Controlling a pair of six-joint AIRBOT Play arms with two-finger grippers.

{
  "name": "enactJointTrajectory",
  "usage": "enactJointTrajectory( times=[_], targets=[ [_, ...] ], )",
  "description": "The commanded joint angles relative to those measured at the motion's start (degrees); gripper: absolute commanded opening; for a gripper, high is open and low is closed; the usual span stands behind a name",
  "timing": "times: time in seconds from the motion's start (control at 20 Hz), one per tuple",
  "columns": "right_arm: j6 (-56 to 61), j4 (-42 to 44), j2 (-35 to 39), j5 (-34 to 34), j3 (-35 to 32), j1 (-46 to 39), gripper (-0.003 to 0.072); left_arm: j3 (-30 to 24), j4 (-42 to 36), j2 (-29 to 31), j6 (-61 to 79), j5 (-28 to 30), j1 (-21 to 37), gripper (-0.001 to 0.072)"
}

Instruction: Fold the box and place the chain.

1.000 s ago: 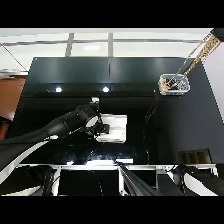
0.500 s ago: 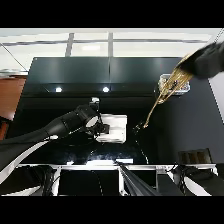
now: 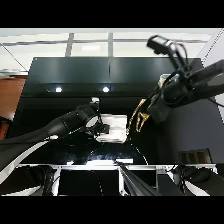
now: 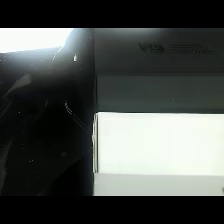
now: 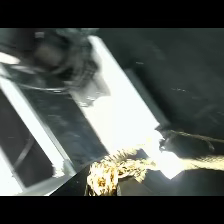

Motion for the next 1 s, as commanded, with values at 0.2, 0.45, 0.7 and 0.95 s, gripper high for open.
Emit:
enactJointTrajectory(
  times=[0.2, 0.45, 0.7, 0.95],
  targets=[
    [-1.01, 6.32, -0.02, -13.62, -11.54, 5.92, 0.0026, 0.04, 0.02, -0.02, 0.00, 0.11, 0.02, 0.0033],
    [-0.76, 9.38, -0.74, -28.06, -22.56, 6.71, 0.0026, 0.04, 0.02, -0.02, 0.00, 0.09, 0.02, 0.0033],
    [0.13, 10.10, -2.32, -28.57, -25.97, 6.97, 0.0213, 0.04, 0.00, -0.02, 0.00, 0.04, 0.02, 0.0033],
    [0.50, 8.61, -1.27, -23.21, -25.88, 0.70, 0.0545, 0.04, 0.00, -0.02, 0.00, 0.00, 0.02, 0.0033]
  ],
)
